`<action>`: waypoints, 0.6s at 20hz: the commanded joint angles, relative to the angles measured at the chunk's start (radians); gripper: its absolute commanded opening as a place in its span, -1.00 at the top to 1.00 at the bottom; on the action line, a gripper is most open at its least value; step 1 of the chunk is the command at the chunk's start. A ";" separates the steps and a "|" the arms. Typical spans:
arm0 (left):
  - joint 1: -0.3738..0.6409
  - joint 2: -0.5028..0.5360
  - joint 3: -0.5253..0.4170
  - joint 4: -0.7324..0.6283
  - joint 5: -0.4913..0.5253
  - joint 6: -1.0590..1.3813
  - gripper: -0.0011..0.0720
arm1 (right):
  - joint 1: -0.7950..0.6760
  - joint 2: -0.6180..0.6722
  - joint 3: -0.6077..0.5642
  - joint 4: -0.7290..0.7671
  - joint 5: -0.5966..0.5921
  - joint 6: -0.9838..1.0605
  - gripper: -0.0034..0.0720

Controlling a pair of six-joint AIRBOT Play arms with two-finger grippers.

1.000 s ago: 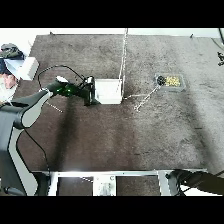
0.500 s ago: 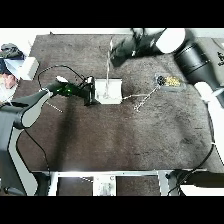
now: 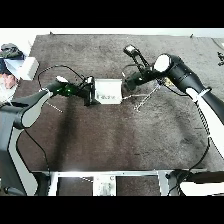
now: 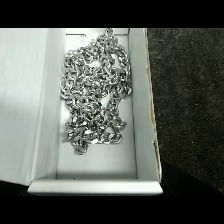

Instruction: Fold the box and place the chain.

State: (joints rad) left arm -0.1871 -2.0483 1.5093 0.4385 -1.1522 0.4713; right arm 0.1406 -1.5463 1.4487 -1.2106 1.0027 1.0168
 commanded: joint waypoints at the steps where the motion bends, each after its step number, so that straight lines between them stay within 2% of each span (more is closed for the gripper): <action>1: 0.000 0.000 0.000 0.000 0.000 0.000 -0.49 | -0.082 -0.048 -0.041 0.019 0.007 -0.120 0.15; 4: 0.000 0.000 0.000 -0.001 0.000 0.000 -0.49 | -0.117 -0.159 0.031 0.093 0.064 -0.274 0.15; 8: 0.000 0.000 0.000 -0.001 0.000 0.000 -0.49 | -0.116 -0.303 0.164 0.097 0.183 -0.422 0.15; 12: 0.000 0.000 0.000 -0.001 0.000 0.000 -0.49 | -0.116 -0.376 0.222 0.085 0.214 -0.495 0.15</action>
State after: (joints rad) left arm -0.1871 -2.0483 1.5093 0.4374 -1.1522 0.4713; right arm 0.0269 -1.8645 1.6268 -1.1217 1.1667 0.6044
